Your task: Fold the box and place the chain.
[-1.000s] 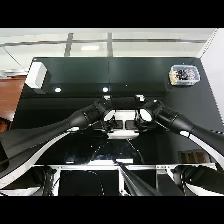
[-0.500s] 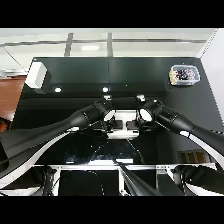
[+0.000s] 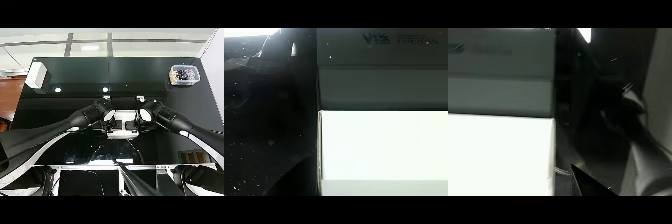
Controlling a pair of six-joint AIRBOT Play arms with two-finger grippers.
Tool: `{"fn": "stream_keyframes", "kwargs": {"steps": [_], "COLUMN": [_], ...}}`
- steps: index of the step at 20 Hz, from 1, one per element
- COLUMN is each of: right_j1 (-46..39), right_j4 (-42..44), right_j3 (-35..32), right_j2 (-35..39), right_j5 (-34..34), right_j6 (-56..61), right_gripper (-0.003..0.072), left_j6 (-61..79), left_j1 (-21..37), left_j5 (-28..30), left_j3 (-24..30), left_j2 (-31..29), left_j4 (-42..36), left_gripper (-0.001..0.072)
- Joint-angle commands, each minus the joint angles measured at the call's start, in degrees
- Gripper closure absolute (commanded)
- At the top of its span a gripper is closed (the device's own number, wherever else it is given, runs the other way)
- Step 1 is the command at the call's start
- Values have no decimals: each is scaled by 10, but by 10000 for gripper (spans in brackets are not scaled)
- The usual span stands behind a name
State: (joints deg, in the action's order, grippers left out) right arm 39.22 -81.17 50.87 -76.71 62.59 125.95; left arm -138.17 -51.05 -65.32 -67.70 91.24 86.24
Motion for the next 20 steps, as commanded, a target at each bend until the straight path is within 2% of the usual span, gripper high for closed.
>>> {"fn": "stream_keyframes", "kwargs": {"steps": [1, 8, 9, 16, 17, 18, 20], "right_j1": [1, 1, 1, 1, 1, 1, 1], "right_j4": [10, -5, -7, -8, -8, -8, -8], "right_j3": [1, 1, 1, 1, 1, 1, 1], "right_j2": [0, -1, -3, -9, -9, -9, -9], "right_j5": [-6, 4, 4, 3, 3, 4, 6], "right_j6": [-4, -4, -4, -4, -4, -4, -4], "right_gripper": [410, 412, 453, 451, 511, 668, 669], "left_j6": [0, 0, 0, 0, 0, 0, 0], "left_j1": [0, 0, 0, 0, 0, 0, 0], "left_j5": [3, 3, 3, 3, 3, 3, 3], "left_j3": [0, 0, 0, 0, 0, 0, 0], "left_j2": [0, 0, 0, 0, 0, 0, 0], "left_j4": [-1, -1, -1, -1, -1, -1, -1], "left_gripper": [680, 680, 680, 679, 680, 679, 679]}}
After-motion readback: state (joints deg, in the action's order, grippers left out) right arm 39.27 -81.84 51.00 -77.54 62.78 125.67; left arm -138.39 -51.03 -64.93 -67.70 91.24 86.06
